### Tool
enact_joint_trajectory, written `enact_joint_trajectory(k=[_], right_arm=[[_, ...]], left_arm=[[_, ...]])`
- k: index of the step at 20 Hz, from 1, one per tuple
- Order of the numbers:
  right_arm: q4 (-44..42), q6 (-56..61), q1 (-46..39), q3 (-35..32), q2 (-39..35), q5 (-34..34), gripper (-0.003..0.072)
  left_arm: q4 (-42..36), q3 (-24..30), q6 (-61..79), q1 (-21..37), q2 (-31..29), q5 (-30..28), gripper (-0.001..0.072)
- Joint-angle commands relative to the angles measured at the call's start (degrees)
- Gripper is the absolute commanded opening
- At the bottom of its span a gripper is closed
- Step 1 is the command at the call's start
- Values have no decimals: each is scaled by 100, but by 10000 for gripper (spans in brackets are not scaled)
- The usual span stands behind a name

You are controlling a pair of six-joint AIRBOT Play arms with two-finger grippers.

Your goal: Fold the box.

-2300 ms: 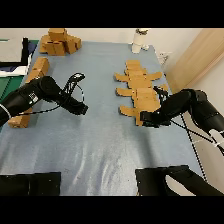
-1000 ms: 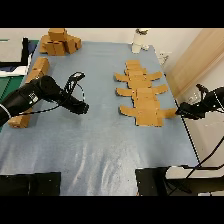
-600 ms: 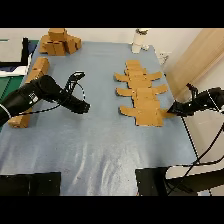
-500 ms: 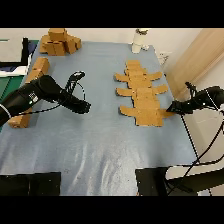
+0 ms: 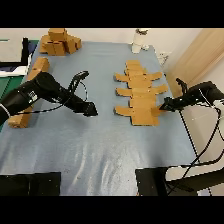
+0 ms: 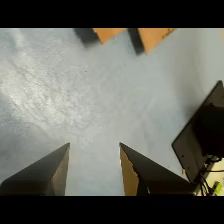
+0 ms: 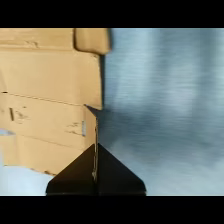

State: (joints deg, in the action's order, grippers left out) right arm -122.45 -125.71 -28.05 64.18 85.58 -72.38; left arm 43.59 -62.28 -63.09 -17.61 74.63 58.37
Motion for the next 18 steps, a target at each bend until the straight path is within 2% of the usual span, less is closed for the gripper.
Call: enact_joint_trajectory(k=[1, 6, 9, 14, 16, 18], right_arm=[[-389, 590, 457, -72, -133, -675, 3], [-396, 1585, 1519, -1473, -1255, -476, 3], [-409, 1731, 2214, -2385, -2083, -52, 2], [-415, 1569, 3034, -3523, -3534, 1069, 2], [-487, 1565, 3324, -3978, -4068, 1403, 2], [-625, 1567, 3641, -4415, -4507, 1679, 2]], left_arm=[[-168, -227, 81, 55, 0, 476, 471], [-184, -221, 186, 313, -22, 1338, 472], [-177, -22, 332, 476, -22, 1578, 472], [-184, 678, 595, 739, -9, 1349, 474], [-190, 929, 586, 841, -9, 1110, 550], [-232, 1156, 588, 898, -9, 835, 550]])
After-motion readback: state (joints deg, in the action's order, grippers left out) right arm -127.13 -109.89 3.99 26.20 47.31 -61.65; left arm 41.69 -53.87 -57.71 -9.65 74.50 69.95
